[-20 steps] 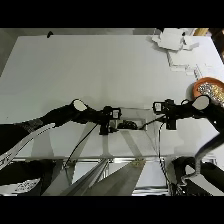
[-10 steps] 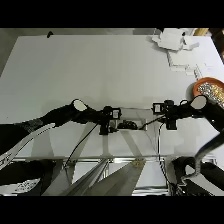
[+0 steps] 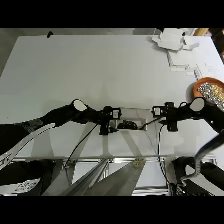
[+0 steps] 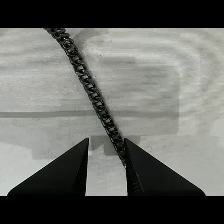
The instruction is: Fold the box and place the chain.
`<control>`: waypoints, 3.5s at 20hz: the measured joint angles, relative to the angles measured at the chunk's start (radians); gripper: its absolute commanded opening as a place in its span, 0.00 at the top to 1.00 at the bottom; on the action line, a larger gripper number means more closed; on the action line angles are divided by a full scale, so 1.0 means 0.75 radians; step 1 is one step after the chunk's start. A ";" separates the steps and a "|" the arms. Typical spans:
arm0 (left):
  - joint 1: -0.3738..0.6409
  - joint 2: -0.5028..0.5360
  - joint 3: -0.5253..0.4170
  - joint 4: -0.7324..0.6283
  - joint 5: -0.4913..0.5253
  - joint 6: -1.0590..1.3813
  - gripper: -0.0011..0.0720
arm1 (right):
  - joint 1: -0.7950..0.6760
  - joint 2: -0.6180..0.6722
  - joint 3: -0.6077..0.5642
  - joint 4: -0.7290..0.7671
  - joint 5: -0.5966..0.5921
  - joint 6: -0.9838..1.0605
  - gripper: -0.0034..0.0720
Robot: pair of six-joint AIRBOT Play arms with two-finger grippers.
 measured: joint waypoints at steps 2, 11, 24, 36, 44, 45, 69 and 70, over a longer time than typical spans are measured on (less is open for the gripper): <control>0.000 0.000 0.000 0.001 0.001 0.001 0.64 | 0.000 -0.001 -0.004 -0.002 -0.015 -0.001 0.83; 0.000 0.000 0.000 0.000 0.001 0.001 0.64 | 0.000 -0.002 -0.022 0.021 -0.052 -0.002 0.92; 0.000 0.000 0.000 0.000 0.000 0.001 0.64 | 0.044 0.346 -0.033 0.116 0.091 0.012 0.93; 0.000 0.000 0.000 0.000 0.001 0.001 0.64 | 0.293 0.547 -0.062 0.120 0.058 0.017 0.93; 0.000 0.000 0.000 0.001 0.001 0.001 0.64 | 0.254 0.266 -0.077 -0.049 -0.078 0.077 0.53; 0.000 0.000 0.000 0.000 0.001 0.001 0.64 | 0.214 0.246 -0.077 -0.054 -0.095 0.082 0.53; 0.000 0.000 0.000 0.001 0.001 0.001 0.64 | 0.024 0.089 -0.078 0.080 -0.082 -0.064 0.93; 0.000 0.000 0.000 0.001 0.001 0.001 0.64 | 0.024 0.122 -0.078 0.080 -0.057 -0.058 0.93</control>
